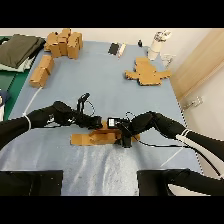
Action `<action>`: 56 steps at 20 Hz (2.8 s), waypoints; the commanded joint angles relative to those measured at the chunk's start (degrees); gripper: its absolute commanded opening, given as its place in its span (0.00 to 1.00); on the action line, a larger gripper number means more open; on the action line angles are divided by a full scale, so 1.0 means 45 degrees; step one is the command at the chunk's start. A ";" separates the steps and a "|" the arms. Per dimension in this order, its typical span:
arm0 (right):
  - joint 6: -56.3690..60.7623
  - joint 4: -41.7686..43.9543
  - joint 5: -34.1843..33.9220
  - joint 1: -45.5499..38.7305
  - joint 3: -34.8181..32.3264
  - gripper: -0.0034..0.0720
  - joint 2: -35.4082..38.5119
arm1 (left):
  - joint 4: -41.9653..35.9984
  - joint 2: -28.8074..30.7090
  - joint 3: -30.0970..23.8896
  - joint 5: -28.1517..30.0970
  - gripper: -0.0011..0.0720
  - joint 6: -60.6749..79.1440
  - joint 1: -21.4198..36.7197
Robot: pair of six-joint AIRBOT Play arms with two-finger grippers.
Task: Fold the box.
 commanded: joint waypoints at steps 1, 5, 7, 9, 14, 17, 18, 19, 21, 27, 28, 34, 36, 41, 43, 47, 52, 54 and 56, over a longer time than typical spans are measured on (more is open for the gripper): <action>0.0015 -0.0005 0.0000 -0.0005 0.0010 0.74 -0.0010 | -0.0010 0.0869 0.0107 -0.1054 0.03 0.2113 0.0636; 0.0015 0.0000 0.0000 -0.0005 0.0010 0.74 -0.0010 | 0.0418 0.3084 -0.0267 -0.3215 0.03 0.5493 0.2297; 0.0015 0.0000 0.0000 -0.0005 0.0010 0.74 -0.0010 | 0.0447 0.3730 -0.0423 -0.5017 0.03 0.7053 0.3327; 0.0015 -0.0005 0.0000 -0.0005 0.0010 0.74 -0.0010 | 0.0704 0.4007 -0.0423 -0.6824 0.03 0.8238 0.4041; 0.0015 -0.0029 0.0000 -0.0005 0.0010 0.74 -0.0010 | 0.2676 0.4716 -0.0437 -0.6373 0.03 0.9078 0.3823; 0.0015 -0.0044 0.0000 -0.0005 0.0010 0.74 -0.0005 | 0.2424 0.4736 -0.1151 -0.4906 0.78 1.1132 0.3978; 0.0019 -0.0058 0.0005 -0.0005 0.0010 0.74 -0.0010 | 0.2215 0.4736 -0.1579 -0.3968 0.94 1.1982 0.3959; 0.0015 -0.0102 0.0000 -0.0005 0.0010 0.74 -0.0010 | 0.2205 0.4736 -0.2025 -0.3191 0.94 1.3032 0.3866; 0.0015 -0.0097 0.0000 -0.0005 0.0010 0.74 -0.0005 | 0.2200 0.4731 -0.2914 -0.2297 0.94 1.4523 0.3575; 0.0015 -0.0097 0.0000 -0.0005 0.0010 0.74 -0.0005 | 0.1443 0.4673 -0.4469 -0.0325 0.94 1.6645 0.2472; 0.0015 -0.0097 0.0000 -0.0005 0.0010 0.74 -0.0005 | 0.1253 0.4663 -0.4469 -0.0228 0.94 1.6650 0.2176; 0.0015 -0.0102 0.0000 -0.0005 0.0010 0.74 -0.0010 | 0.0651 0.3784 -0.4240 0.0102 0.94 1.6874 0.0840; 0.0015 -0.0097 0.0000 -0.0005 0.0010 0.74 -0.0010 | 0.0219 0.3653 -0.4085 0.0180 0.94 1.6878 0.0675; 0.0015 -0.0102 0.0000 -0.0005 0.0010 0.74 -0.0010 | -0.0073 0.3016 -0.3769 0.0175 0.62 1.6874 0.0461; 0.0015 -0.0097 0.0000 -0.0005 0.0010 0.74 -0.0010 | -0.0097 0.2934 -0.3643 0.0141 0.39 1.6869 0.0457; 0.0015 -0.0102 0.0000 -0.0005 0.0010 0.74 -0.0005 | -0.0131 0.2929 -0.3609 -0.0092 0.34 1.6864 0.0457; 0.0015 -0.0102 0.0000 -0.0005 0.0010 0.74 -0.0010 | -0.1190 0.2929 -0.3609 0.0107 0.16 1.7048 0.0092; 0.0015 -0.0102 0.0000 -0.0005 0.0010 0.74 -0.0010 | -0.1481 0.2929 -0.3609 0.0398 0.16 1.7413 0.0010; 0.0015 -0.0102 0.0000 -0.0005 0.0010 0.74 -0.0010 | -0.1481 0.2905 -0.3609 0.0471 0.16 1.7539 -0.0019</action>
